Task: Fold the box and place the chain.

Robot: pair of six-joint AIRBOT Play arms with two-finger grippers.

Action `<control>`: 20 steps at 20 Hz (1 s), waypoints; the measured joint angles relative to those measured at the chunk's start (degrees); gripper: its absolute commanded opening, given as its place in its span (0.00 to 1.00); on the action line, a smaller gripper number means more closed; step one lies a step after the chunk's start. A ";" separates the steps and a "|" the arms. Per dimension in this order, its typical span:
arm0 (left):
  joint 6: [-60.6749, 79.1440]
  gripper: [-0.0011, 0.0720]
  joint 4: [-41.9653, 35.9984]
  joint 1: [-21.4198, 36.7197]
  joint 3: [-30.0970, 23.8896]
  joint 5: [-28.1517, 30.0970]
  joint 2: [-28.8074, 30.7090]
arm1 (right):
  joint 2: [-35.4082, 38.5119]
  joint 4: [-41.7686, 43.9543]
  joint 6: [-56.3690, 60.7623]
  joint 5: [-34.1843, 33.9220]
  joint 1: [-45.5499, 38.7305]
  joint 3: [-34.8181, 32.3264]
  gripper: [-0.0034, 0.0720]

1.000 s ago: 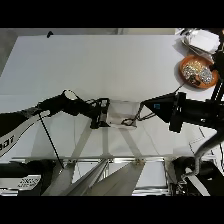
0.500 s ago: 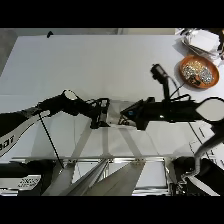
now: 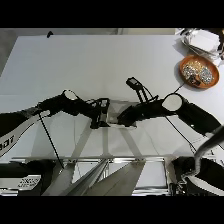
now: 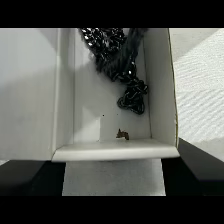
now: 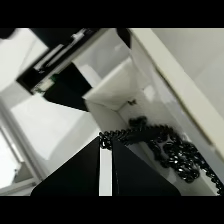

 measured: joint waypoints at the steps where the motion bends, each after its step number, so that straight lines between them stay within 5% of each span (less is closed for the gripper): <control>1: -0.02 0.48 0.00 0.00 0.00 0.00 0.00 | -1.73 0.02 0.04 -0.11 0.02 0.00 0.18; 5: -0.02 0.48 0.00 0.00 0.00 0.00 0.00 | -6.27 0.15 0.13 -0.46 0.07 0.00 0.28; 7: -0.02 0.48 0.00 0.00 0.00 0.00 0.00 | -7.15 0.83 0.15 -0.46 0.07 0.02 0.50; 14: 0.00 0.48 0.00 0.00 0.00 0.00 0.00 | 1.05 3.04 -0.09 4.79 -4.72 0.00 0.50; 20: -0.02 0.48 0.00 0.00 0.00 0.00 0.00 | 15.30 -11.23 2.80 15.82 -13.57 0.00 0.39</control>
